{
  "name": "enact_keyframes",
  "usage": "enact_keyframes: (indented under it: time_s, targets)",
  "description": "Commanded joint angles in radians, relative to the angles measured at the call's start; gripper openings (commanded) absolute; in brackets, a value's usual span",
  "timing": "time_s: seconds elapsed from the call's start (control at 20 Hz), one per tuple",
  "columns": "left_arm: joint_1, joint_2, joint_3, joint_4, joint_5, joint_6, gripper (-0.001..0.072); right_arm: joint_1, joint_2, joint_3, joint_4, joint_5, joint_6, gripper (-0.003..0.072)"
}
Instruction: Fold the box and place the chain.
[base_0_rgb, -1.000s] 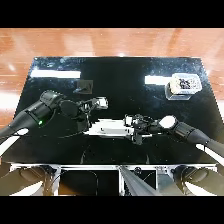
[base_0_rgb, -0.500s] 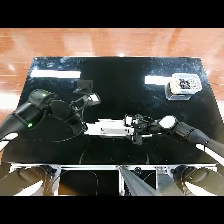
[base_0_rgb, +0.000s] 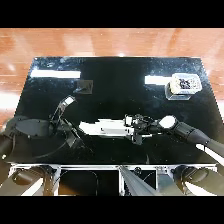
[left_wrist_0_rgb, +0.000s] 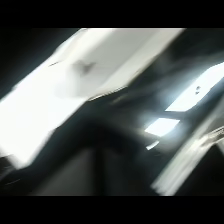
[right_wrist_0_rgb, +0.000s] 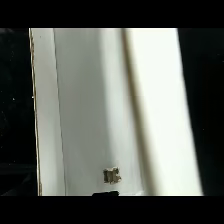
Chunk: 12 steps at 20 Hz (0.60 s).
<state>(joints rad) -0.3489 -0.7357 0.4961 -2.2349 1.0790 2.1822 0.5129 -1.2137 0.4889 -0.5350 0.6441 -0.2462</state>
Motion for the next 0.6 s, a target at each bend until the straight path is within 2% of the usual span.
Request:
enact_keyframes:
  time_s: [0.0, 0.1, 0.3, 0.4, 0.55]
  targets:
    - [-0.048, 0.064, -0.089, -0.212, -0.050, 0.077, 0.0019, 0.000, 0.000, 0.001, 0.000, 0.000, 0.000, 0.0617]
    - [-0.147, 0.064, -0.089, -0.211, -0.193, 0.077, 0.0019, 0.000, 0.000, 0.001, 0.000, 0.000, 0.000, 0.0617]
    - [-0.312, 0.027, -0.089, -0.208, -0.555, 0.077, 0.0021, 0.000, 0.000, 0.001, 0.000, 0.000, 0.000, 0.0617]
    - [-0.364, -0.016, -0.088, -0.207, -0.669, 0.076, 0.0021, 0.000, 0.000, 0.001, 0.000, 0.000, 0.000, 0.0617]
    - [-0.429, -0.079, -0.086, -0.209, -0.768, 0.073, 0.0021, 0.000, 0.000, 0.001, 0.000, 0.000, 0.000, 0.0617]
